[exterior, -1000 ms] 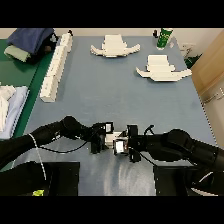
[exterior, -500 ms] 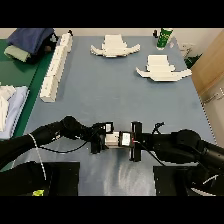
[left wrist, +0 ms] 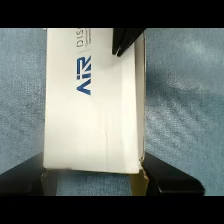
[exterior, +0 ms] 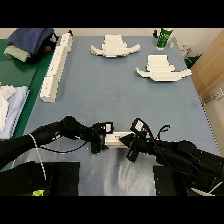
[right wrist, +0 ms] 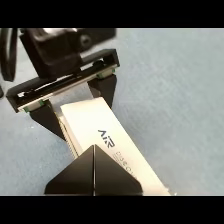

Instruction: Fold the box.

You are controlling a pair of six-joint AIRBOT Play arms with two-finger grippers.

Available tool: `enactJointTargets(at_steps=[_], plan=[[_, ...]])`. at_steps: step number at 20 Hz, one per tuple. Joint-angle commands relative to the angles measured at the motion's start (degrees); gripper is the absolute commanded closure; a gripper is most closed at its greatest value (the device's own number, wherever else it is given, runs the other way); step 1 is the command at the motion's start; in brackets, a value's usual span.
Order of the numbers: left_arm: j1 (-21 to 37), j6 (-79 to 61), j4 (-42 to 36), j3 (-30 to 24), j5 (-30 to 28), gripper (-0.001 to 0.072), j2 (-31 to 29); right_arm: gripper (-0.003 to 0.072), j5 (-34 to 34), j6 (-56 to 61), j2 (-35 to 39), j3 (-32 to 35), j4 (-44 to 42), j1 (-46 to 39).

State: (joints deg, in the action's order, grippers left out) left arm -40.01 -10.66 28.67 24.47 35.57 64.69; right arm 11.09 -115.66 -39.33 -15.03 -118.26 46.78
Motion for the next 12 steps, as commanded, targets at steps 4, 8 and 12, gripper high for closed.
enactJointTargets(at_steps=[4, 8, 12], plan=[[0.00, -0.02, 0.00, 0.00, -0.02, 0.0286, -0.02, 0.0682, -4.37, 3.17, -0.72, 4.17, -1.70, 0.13], [0.00, -0.02, 0.00, 0.00, 0.00, 0.0286, -0.02, 0.0683, -4.44, 3.82, -2.29, 4.35, -1.70, 0.24], [-0.02, -0.02, 0.00, 0.00, 0.00, 0.0286, -0.02, 0.0682, -4.39, 3.82, -3.96, 4.35, -1.73, 0.39]])
